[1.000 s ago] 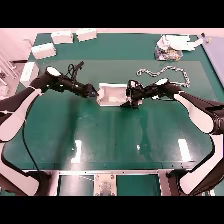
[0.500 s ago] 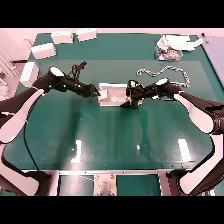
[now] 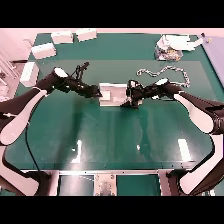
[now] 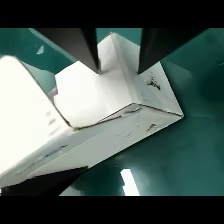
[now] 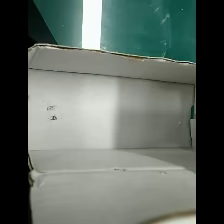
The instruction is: Fold the box and place the chain.
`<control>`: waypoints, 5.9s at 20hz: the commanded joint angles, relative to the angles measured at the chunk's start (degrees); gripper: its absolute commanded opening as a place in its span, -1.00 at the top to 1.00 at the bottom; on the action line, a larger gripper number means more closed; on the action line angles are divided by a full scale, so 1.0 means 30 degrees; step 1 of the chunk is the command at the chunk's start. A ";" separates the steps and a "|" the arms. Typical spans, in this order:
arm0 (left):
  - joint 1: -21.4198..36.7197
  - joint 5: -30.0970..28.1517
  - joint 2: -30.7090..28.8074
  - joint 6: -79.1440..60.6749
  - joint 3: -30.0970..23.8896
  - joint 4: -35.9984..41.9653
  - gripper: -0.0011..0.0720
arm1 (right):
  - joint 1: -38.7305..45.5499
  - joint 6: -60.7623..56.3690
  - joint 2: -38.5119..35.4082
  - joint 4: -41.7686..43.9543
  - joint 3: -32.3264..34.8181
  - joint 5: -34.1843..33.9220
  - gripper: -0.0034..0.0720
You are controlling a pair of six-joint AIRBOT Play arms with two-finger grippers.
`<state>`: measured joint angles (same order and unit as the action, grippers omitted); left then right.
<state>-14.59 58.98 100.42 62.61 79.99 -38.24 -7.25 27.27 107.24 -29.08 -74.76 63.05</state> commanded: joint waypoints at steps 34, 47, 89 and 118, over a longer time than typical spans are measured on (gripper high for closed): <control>-0.3614 0.1647 0.0262 1.2837 0.3993 -1.1919 -0.15 | -0.0007 -0.0007 0.0000 0.0022 -0.0007 0.0007 -0.65; -0.4051 0.1821 0.0772 1.3704 0.4546 -1.2801 -0.15 | -0.0007 -0.0007 0.0000 0.0022 -0.0007 0.0007 -0.65; -0.5865 0.5858 0.4153 1.7515 0.9406 -1.6983 0.70 | -0.0007 -0.0007 0.0000 0.0015 -0.0007 0.0007 -0.65; -0.6091 0.7723 0.4641 1.6772 1.1060 -1.7231 -0.38 | -0.0007 -0.0007 0.0000 0.0022 -0.0007 0.0007 -0.65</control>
<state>-32.91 81.41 114.50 113.73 112.51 -89.97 -7.22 27.31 107.24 -29.02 -74.76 62.98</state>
